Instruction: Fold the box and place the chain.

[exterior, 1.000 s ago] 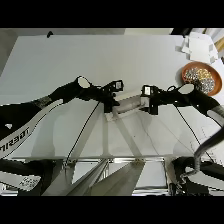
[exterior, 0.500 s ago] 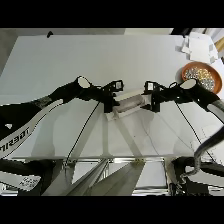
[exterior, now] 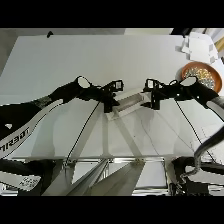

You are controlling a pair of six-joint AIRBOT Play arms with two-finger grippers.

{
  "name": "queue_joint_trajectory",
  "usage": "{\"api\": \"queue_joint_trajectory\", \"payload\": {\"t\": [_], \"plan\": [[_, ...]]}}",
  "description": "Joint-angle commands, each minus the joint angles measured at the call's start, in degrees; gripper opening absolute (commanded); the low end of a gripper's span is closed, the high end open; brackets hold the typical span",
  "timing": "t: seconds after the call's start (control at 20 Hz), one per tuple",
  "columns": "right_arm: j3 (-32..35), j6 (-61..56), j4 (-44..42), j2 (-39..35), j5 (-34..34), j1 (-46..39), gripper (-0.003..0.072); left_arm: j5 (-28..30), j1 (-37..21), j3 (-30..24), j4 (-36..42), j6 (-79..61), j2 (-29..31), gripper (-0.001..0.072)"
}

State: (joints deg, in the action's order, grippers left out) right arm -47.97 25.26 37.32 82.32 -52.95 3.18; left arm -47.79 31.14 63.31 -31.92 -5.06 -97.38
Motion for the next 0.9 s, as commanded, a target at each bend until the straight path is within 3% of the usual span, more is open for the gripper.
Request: {"api": "queue_joint_trajectory", "payload": {"t": [0.0,0.4,0.85], "plan": [[-0.72,2.19,-1.84,1.20,-1.33,0.04,0.0720,-0.02,0.02,0.02,-0.02,-0.02,-0.02,0.0087],[-0.72,2.62,-2.43,2.91,-4.02,2.12,0.0720,-0.02,0.02,0.02,-0.02,-0.02,-0.02,0.0087],[-0.70,-5.75,5.86,1.68,-6.47,3.72,0.0720,-0.02,0.04,0.02,-0.02,-0.02,-0.02,0.0087]]}}
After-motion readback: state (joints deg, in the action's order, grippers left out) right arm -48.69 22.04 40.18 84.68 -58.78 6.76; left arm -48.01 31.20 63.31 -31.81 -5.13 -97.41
